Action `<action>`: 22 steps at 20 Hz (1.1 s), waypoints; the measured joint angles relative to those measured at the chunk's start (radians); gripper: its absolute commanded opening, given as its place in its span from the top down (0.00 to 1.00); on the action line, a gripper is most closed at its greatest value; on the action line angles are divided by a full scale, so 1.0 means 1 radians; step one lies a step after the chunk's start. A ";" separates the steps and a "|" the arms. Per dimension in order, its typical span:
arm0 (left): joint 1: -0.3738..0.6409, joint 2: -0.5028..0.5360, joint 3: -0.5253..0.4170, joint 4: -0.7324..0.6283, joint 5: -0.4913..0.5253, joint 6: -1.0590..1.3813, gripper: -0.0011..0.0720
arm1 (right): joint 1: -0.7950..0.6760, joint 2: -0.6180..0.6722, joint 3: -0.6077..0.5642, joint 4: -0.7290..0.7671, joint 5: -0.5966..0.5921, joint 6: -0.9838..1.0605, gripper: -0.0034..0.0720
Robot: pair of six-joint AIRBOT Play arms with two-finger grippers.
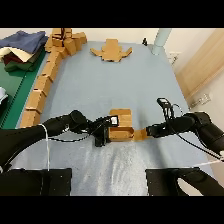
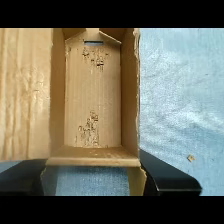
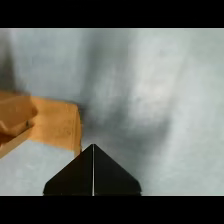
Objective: Fold the box.
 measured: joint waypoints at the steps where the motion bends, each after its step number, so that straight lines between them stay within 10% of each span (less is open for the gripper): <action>1: 0.000 0.000 0.000 0.000 0.000 0.000 0.36 | -0.001 0.003 0.000 -0.013 0.003 0.003 0.95; 22: 0.000 0.000 0.000 0.001 -0.001 0.000 0.36 | -0.002 -0.084 0.001 0.177 -0.020 -0.080 0.95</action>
